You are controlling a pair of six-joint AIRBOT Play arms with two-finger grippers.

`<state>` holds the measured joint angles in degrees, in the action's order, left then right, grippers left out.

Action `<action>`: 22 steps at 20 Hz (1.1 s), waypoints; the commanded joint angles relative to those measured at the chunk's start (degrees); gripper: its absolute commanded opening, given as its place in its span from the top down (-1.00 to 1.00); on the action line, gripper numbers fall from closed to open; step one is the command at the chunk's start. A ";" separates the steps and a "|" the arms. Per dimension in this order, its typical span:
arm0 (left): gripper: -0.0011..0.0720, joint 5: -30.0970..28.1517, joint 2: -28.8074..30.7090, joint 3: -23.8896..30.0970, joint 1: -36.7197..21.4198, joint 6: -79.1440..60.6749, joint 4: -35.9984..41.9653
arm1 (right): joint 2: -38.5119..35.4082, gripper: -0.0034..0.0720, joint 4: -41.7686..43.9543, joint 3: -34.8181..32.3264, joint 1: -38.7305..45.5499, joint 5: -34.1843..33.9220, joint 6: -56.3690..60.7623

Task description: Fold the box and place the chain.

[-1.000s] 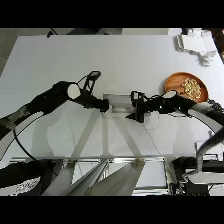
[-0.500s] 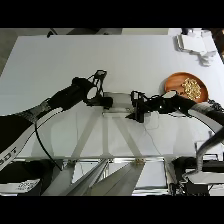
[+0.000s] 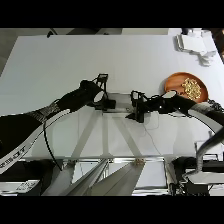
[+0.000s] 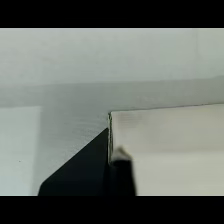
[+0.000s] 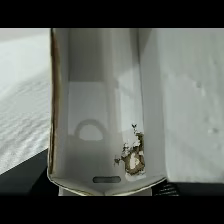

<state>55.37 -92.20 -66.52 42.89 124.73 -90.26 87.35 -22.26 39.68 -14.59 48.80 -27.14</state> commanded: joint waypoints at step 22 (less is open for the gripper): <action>-0.45 12.66 15.08 5.31 -26.29 -75.71 41.31 | 0.02 -0.11 -0.15 0.02 0.02 -0.11 -0.15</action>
<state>70.37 -77.93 -64.25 22.83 75.94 -61.12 87.35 -22.41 39.68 -14.57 48.69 -27.31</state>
